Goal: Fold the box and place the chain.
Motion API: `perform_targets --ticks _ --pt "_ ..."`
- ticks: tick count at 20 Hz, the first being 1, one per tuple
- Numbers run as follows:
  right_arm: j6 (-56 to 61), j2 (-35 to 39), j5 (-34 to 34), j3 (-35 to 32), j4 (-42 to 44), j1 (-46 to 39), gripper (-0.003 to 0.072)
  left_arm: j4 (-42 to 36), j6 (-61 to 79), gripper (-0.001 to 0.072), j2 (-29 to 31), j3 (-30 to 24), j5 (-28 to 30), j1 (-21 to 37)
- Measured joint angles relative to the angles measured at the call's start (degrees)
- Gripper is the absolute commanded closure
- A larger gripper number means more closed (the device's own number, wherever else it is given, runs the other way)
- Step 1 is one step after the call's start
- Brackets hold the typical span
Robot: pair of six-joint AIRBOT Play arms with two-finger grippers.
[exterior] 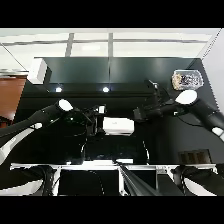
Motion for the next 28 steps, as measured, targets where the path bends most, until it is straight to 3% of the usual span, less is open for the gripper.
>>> perform_targets --ticks 2,4,6,8,12,15,18,28 --pt "1.33 3.8 2.23 2.49 -8.17 -3.37 0.0671 -0.13 -0.04 0.0298 0.02 0.0 0.35 0.0" --pt "6.43 6.73 2.67 3.56 -20.59 -6.43 0.0672 -0.17 -0.07 -0.0011 0.0 0.0 0.9 0.0" --pt "11.28 8.33 0.33 3.28 -32.35 -8.41 0.0672 -0.17 -0.48 -0.0011 0.17 0.02 2.19 0.04" --pt "13.64 9.16 -4.2 2.03 -37.09 -9.29 0.0672 0.52 -2.38 -0.0011 0.98 0.5 2.54 0.04" --pt "15.98 9.73 -12.94 -0.15 -38.84 -9.81 0.0671 6.73 -10.16 -0.0011 4.52 2.64 -1.73 0.04" --pt "16.72 9.84 -15.69 -0.79 -39.91 -9.99 0.0671 10.6 -15.96 -0.0001 7.85 4.57 -7.06 -0.22" --pt "17.0 9.86 -16.76 -1.01 -40.04 -10.05 0.0672 12.15 -20.13 0.001 8.83 7.5 -8.57 -2.08" --pt "17.22 9.88 -17.62 -1.11 -40.04 -10.05 0.0671 13.42 -28.41 0.0009 -5.2 24.63 -9.05 -9.75"
